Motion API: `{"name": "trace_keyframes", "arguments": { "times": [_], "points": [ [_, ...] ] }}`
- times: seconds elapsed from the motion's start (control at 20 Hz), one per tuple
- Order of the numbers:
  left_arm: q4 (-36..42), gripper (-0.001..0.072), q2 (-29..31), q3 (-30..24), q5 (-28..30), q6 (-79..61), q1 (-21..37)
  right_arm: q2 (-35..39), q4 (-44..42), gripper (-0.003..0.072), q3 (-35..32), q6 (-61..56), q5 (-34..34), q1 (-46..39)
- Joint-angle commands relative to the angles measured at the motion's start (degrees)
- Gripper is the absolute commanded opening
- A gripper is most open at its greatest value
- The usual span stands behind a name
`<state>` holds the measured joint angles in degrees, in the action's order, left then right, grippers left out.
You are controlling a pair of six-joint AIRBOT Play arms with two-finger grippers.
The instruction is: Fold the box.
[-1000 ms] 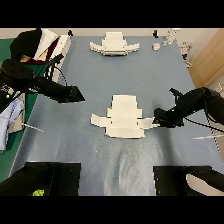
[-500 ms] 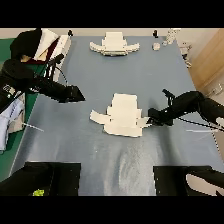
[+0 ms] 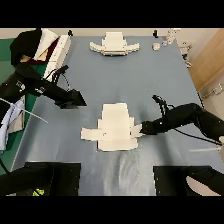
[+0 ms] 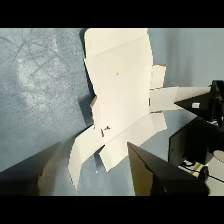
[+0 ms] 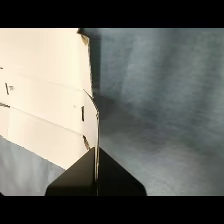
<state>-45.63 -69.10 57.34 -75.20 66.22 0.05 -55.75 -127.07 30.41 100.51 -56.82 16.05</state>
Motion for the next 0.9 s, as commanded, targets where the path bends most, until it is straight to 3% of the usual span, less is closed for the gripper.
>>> {"name": "trace_keyframes", "arguments": {
  "times": [0.0, 0.3, 0.6, 0.65, 0.75, 0.85],
  "points": [
    [3.76, 0.0668, -4.24, -0.04, -1.77, -2.64, 0.85, 6.73, 0.37, 0.0002, -4.33, 2.16, 3.48, 4.37],
    [10.08, 0.0666, -12.72, -1.29, -2.14, -8.37, -0.98, 10.40, 1.03, 0.0003, -4.70, 3.19, 6.88, 10.69],
    [10.14, 0.0666, -20.02, -1.88, -1.27, -10.67, -4.31, 10.43, 1.25, 0.0003, -5.03, 1.70, 6.86, 11.58],
    [10.56, 0.0647, -20.94, -1.88, -1.31, -11.54, -4.44, 10.43, 1.25, 0.0003, -5.03, 1.66, 6.86, 11.58],
    [12.76, 0.0529, -22.51, -1.88, -1.38, -14.56, -4.70, 10.40, 1.27, 0.0003, -5.03, 1.66, 6.86, 11.58],
    [15.37, 0.0529, -23.56, -1.88, -1.68, -18.21, -4.72, 10.40, 1.27, 0.0003, -5.03, 1.64, 6.86, 11.58]
  ]
}}
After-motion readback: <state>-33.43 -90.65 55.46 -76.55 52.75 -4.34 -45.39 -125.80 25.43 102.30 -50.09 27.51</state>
